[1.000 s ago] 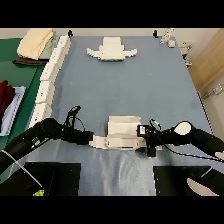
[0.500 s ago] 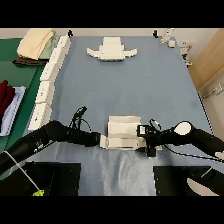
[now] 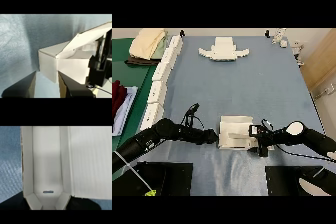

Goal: Fold the box.

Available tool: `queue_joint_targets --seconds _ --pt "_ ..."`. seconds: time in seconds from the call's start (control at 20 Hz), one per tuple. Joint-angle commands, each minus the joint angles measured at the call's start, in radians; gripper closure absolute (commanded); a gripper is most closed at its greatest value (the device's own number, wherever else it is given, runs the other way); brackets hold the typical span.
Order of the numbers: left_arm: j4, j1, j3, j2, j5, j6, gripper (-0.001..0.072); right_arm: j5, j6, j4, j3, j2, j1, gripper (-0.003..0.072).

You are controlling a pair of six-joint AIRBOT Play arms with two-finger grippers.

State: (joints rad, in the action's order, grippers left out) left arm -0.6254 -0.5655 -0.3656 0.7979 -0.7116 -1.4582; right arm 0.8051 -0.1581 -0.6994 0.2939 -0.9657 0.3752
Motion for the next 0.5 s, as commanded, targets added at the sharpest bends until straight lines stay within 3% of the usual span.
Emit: queue_joint_targets --seconds 0.0,0.25,0.45 --pt "0.068 -0.001 -0.009 -0.001 -0.001 0.011 0.0286 0.000 0.000 0.000 0.000 0.001 0.001 0.0178" --pt "0.101 -0.003 -0.005 0.017 0.018 0.011 0.0286 0.000 0.000 0.000 0.000 0.001 0.001 0.0178" --pt "-0.023 -0.086 -0.086 0.078 0.012 -0.098 0.0307 0.000 0.000 0.000 0.000 0.001 0.001 0.0178"
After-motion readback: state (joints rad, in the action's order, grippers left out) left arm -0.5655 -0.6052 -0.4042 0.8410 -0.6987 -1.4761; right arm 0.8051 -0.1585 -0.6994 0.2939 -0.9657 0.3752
